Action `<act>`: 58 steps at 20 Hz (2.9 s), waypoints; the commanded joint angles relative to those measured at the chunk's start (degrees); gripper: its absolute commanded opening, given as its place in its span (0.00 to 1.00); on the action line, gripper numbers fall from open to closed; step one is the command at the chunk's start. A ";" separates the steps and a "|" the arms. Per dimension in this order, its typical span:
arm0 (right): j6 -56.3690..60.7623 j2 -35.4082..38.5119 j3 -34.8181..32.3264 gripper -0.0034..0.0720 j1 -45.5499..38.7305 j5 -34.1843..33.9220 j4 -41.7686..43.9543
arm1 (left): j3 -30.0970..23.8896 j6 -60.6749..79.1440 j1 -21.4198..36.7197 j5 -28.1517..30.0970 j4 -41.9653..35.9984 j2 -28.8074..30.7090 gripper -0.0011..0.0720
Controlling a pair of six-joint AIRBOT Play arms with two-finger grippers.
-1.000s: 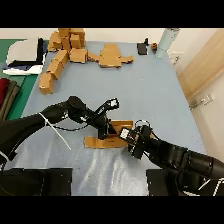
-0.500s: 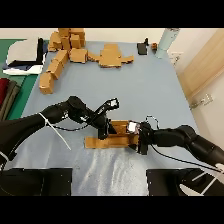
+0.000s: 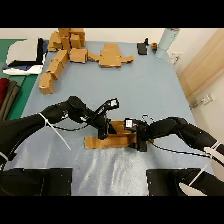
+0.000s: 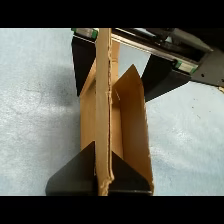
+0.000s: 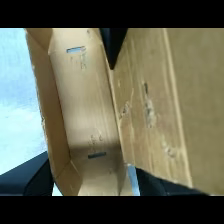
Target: Fold the box.
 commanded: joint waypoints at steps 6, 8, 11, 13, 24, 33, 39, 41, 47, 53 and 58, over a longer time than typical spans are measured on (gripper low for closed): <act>-0.96 -0.92 0.31 0.99 -0.13 -0.44 0.42 | -0.02 0.00 0.00 -0.07 0.02 0.00 0.03; -0.96 -1.60 0.24 0.99 -0.13 -0.46 0.42 | -0.02 0.00 0.00 -0.07 0.02 0.00 0.03; -0.98 -3.19 0.11 0.98 0.07 -0.42 0.42 | -0.02 0.00 0.00 -0.07 0.02 0.00 0.03; -0.96 -3.28 0.11 0.97 0.24 -0.44 0.44 | -0.02 0.00 0.00 -0.07 0.02 0.00 0.03; -2.71 -3.72 -0.02 0.80 0.26 0.20 -0.55 | -0.02 0.00 0.00 -0.07 0.02 0.00 0.03; -2.80 -4.76 -0.11 0.71 0.26 0.13 -1.42 | -0.02 0.00 0.00 -0.07 0.02 0.00 0.03; -4.22 -4.76 -0.13 0.62 0.26 0.17 -1.38 | -0.02 0.00 0.00 -0.07 0.02 0.00 0.03; -4.20 -4.76 -0.11 0.63 0.26 0.24 -1.38 | -0.02 0.00 0.00 -0.07 0.02 0.00 0.03; -4.20 -4.76 -0.13 0.63 0.26 0.24 -1.40 | -0.02 0.00 0.00 -0.04 0.02 0.00 0.03; -4.20 -4.76 -0.11 0.63 0.26 0.22 -1.40 | -0.02 0.00 0.00 -0.04 0.02 0.00 0.03; -4.20 -4.76 -0.11 0.63 0.26 0.22 -1.42 | -0.02 0.02 0.00 0.33 -0.20 0.00 0.03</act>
